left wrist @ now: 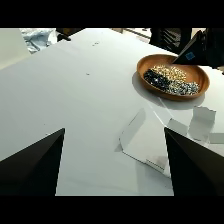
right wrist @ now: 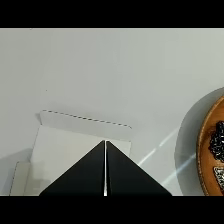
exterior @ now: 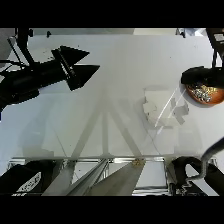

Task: Fold the box and place the chain.

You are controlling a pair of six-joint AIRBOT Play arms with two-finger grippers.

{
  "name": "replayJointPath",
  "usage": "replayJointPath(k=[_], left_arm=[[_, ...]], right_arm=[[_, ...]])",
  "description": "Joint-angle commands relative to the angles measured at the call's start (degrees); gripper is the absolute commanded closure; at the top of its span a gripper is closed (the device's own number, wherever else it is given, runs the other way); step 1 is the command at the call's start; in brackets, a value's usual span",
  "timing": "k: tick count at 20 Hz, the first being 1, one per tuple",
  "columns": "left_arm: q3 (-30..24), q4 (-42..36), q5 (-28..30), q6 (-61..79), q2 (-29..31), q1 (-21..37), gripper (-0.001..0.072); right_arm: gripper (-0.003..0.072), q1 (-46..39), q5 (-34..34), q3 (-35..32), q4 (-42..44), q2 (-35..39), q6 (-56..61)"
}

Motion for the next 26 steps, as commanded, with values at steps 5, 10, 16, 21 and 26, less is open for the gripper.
replayJointPath(k=[5,10,16,21,26], left_arm=[[0.0,0.0,0.0,0.0,0.0,0.0,0.0012],[0.0,0.0,0.0,0.0,0.0,0.0,0.0012],[0.0,0.0,0.0,0.0,0.0,0.0,0.0012],[0.0,0.0,0.0,0.0,0.0,0.0,0.0012],[0.0,0.0,0.0,0.0,0.0,0.0,0.0012]], right_arm=[[0.0485,0.0,1.0,0.0,0.0,0.0,0.2],[0.0355,-0.1,8.9,1.5,-2.3,0.0,5.5],[0.0243,-0.1,24.9,2.5,-17.4,-2.4,9.6],[0.0203,0.0,32.6,2.5,-19.9,-10.6,8.4],[0.0203,-0.1,31.4,2.5,-20.9,-16.0,8.5]])
